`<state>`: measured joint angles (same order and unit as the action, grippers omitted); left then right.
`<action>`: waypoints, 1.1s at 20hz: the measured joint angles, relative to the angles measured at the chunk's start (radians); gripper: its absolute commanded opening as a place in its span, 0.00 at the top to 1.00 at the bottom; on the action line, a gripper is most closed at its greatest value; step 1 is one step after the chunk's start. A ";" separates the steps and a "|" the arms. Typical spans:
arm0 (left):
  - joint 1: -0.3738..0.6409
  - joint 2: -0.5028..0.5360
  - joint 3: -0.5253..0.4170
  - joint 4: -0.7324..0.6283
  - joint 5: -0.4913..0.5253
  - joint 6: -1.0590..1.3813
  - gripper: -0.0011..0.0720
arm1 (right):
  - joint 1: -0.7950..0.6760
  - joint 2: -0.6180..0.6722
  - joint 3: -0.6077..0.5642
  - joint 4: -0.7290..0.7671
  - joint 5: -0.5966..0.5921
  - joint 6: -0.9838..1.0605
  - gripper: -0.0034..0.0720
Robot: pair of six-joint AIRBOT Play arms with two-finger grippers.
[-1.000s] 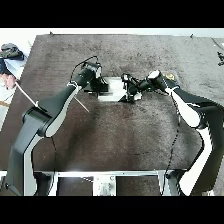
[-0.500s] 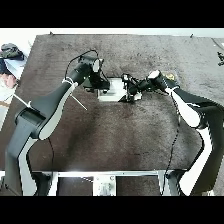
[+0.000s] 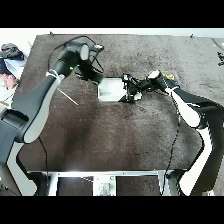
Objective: Fold the box and place the chain.
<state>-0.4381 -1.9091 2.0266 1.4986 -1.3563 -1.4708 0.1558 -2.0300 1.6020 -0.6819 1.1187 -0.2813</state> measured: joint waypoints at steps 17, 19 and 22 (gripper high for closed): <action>0.312 -0.009 -0.108 -0.778 0.169 0.770 0.16 | 0.000 0.000 0.000 0.000 0.000 0.000 0.34; 0.325 -0.037 -0.109 -0.830 0.152 0.869 0.16 | 0.000 0.000 0.000 0.000 0.000 0.000 0.34; 0.352 -0.100 -0.111 -0.945 0.077 1.078 0.13 | 0.000 0.000 0.000 0.000 0.000 0.000 0.34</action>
